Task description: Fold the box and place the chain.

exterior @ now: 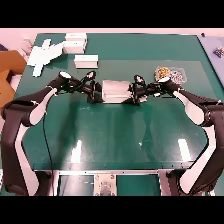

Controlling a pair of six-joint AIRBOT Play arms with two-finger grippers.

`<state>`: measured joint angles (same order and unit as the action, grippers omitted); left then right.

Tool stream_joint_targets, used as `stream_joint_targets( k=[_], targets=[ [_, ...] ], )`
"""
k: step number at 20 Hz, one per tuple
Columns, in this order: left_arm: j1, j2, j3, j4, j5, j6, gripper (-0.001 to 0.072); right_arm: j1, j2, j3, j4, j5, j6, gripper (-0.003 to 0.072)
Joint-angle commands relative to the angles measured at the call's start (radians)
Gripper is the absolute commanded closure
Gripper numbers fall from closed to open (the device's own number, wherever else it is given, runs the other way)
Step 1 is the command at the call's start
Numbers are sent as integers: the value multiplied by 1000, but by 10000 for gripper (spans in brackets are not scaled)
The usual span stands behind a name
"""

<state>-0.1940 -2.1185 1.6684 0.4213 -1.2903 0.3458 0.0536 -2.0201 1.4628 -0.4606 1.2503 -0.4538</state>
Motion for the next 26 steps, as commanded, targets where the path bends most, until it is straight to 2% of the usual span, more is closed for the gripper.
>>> stream_joint_targets(
  k=[1,4,15,16,17,18,26],
  targets=[
    [-13,-11,1,1,2,3,-11,0,1,0,1,0,0,205],
    [-26,-11,1,2,48,3,-11,0,1,0,1,0,0,205],
    [-32,-26,1,3,89,3,-8,0,1,0,1,0,0,205],
    [-32,-26,1,3,98,3,59,0,1,0,1,0,0,205],
    [-32,-26,1,3,99,6,156,0,1,0,1,0,0,205],
    [-32,-26,1,3,99,4,182,0,1,0,1,0,0,205],
    [-32,-26,1,1,105,3,181,0,1,0,1,0,0,205]
  ],
)
